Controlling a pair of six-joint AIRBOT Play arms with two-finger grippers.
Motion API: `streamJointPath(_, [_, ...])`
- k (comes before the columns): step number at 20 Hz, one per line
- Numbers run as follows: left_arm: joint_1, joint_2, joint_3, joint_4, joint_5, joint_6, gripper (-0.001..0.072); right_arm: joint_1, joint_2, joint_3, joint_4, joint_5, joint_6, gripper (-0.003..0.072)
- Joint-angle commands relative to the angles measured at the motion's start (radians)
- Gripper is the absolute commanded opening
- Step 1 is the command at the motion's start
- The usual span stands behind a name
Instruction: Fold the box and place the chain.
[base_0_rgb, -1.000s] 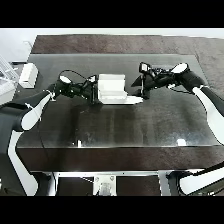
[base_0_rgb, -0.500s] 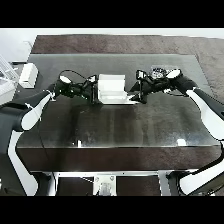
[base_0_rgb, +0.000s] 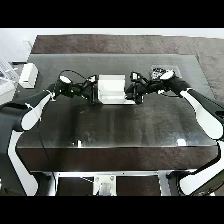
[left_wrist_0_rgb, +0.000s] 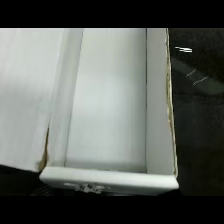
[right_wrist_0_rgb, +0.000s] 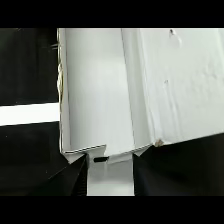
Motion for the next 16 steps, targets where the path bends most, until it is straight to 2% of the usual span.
streamJointPath(1, [0.0,0.0,0.0,0.0,0.0,0.0,0.0519,0.023,-0.01,0.0,0.087,-0.004,-0.042,0.0326])
streamJointPath(8, [0.0,0.0,0.0,0.0,0.0,0.0,0.0519,0.055,-0.035,0.0,0.097,-0.019,-0.042,0.0334])
streamJointPath(10, [0.0,0.0,0.0,0.0,0.0,0.0,0.0519,0.052,-0.037,0.0,0.097,-0.023,-0.043,0.046])
streamJointPath(13, [0.0,0.0,0.0,0.0,0.0,0.0,0.0519,0.048,-0.038,0.0,0.093,-0.053,-0.048,0.0461])
streamJointPath(14, [0.0,0.0,0.0,0.0,0.0,0.0,0.052,0.048,-0.04,0.0,0.093,-0.071,-0.057,0.0519])
streamJointPath(16, [0.0,0.0,0.0,0.0,0.0,0.0,0.0519,0.048,-0.041,0.0,0.093,-0.073,-0.07,0.0543])
